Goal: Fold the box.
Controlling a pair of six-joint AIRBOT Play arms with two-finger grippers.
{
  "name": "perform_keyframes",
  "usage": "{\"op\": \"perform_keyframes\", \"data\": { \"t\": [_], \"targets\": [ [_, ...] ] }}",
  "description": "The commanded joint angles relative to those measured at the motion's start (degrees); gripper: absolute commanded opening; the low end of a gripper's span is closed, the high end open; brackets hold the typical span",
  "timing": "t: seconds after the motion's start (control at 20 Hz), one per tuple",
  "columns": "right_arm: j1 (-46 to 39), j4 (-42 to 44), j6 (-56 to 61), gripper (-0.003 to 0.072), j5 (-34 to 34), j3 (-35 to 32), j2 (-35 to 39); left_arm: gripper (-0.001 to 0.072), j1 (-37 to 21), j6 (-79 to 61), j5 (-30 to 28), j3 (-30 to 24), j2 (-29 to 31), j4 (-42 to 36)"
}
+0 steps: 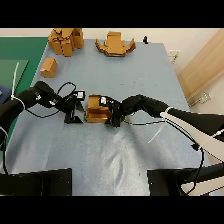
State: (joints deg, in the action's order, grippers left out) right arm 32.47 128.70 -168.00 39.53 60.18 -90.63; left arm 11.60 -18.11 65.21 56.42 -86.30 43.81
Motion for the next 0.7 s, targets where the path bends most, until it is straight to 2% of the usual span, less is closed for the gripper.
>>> {"op": "perform_keyframes", "data": {
  "t": [0.0, 0.45, 0.65],
  "targets": [
    [0.1, 0.2, 0.0, 0.0051, 0.1, 0.0, 0.0, 0.0697, 2.1, -0.9, -3.2, 0.1, -0.5, -0.2],
    [0.1, 0.2, 0.0, 0.005, 0.1, 0.0, 0.0, 0.0696, 4.6, -0.5, -3.4, 0.1, -1.0, -1.9],
    [0.1, 0.1, 0.0, 0.005, 0.2, 0.0, 0.0, 0.0696, 5.2, 0.2, -5.3, 0.1, -1.0, -1.8]
  ]
}}
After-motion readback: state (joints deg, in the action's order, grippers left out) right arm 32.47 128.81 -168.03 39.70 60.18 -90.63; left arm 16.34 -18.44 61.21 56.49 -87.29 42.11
